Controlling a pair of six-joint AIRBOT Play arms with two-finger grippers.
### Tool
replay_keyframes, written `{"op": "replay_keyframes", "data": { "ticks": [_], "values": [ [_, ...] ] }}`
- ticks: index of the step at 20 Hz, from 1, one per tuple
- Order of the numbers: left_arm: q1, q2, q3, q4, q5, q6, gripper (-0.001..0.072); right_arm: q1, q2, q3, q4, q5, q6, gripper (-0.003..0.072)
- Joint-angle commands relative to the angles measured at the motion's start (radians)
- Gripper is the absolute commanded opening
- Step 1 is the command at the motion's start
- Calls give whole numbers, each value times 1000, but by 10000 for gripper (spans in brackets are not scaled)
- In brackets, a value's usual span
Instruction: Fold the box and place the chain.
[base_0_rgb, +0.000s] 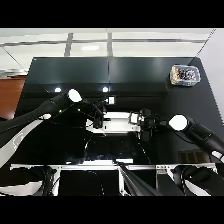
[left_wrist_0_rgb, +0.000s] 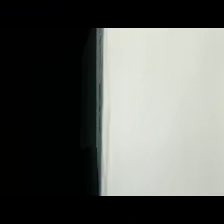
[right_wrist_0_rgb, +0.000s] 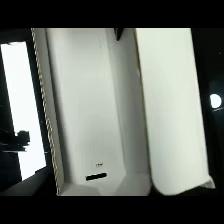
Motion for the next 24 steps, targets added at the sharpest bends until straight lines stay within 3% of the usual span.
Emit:
{"op": "replay_keyframes", "data": {
  "ticks": [1,6,11,24],
  "values": [
    [0,0,0,0,1,0,26,-33,7,13,-28,-19,-9,707],
    [0,0,0,0,1,0,26,-89,5,14,-16,-2,-43,707],
    [0,0,0,-8,1,0,26,-107,-82,14,209,104,-330,706],
    [0,0,0,-8,1,0,26,-107,-235,14,235,80,-392,700]
  ]
}}
